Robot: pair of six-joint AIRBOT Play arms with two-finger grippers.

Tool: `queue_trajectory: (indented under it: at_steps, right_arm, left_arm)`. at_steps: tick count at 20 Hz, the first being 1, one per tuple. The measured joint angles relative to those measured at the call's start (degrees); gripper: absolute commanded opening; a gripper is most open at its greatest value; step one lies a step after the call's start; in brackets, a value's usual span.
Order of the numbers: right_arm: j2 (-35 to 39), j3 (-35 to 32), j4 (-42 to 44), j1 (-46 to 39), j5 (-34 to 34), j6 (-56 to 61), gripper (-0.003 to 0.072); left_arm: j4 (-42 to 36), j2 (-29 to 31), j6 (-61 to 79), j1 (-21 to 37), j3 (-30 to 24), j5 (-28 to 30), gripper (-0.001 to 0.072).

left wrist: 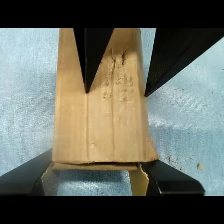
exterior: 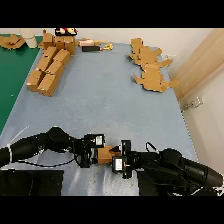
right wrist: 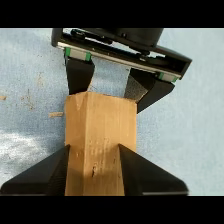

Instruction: Fold the box.

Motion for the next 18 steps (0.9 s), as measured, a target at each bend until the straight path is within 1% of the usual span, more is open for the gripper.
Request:
queue_trajectory:
  at_steps: [1,2,3,4,5,10,18]
  right_arm:
    - [0.0,0.0,-0.4,0.0,0.0,0.1,0.0398]
    - [0.0,0.0,-0.5,0.0,0.0,0.2,0.0352]
    - [0.0,0.2,-0.8,0.1,-0.1,0.2,0.0272]
    - [0.0,0.5,-0.9,0.1,-0.5,0.6,0.0217]
    - [0.0,0.8,-1.4,0.2,-0.8,1.2,0.0143]
    - [-0.1,1.7,-3.8,0.2,-2.2,5.3,0.014]
    - [0.1,4.2,-5.1,0.2,-4.9,6.8,0.014]
  left_arm:
    - [0.0,0.0,0.0,0.0,0.0,0.0,0.0509]
    - [0.0,0.0,0.0,0.0,0.0,0.0,0.0509]
    - [0.0,0.0,0.0,0.0,0.0,0.0,0.0508]
    - [0.0,0.0,-0.1,0.0,0.0,0.0,0.0508]
    - [0.0,0.0,-0.1,0.0,0.0,0.0,0.0508]
    - [-0.1,0.0,-0.1,0.0,0.0,0.0,0.0508]
    - [0.1,0.0,0.1,0.0,0.0,-0.1,0.0508]
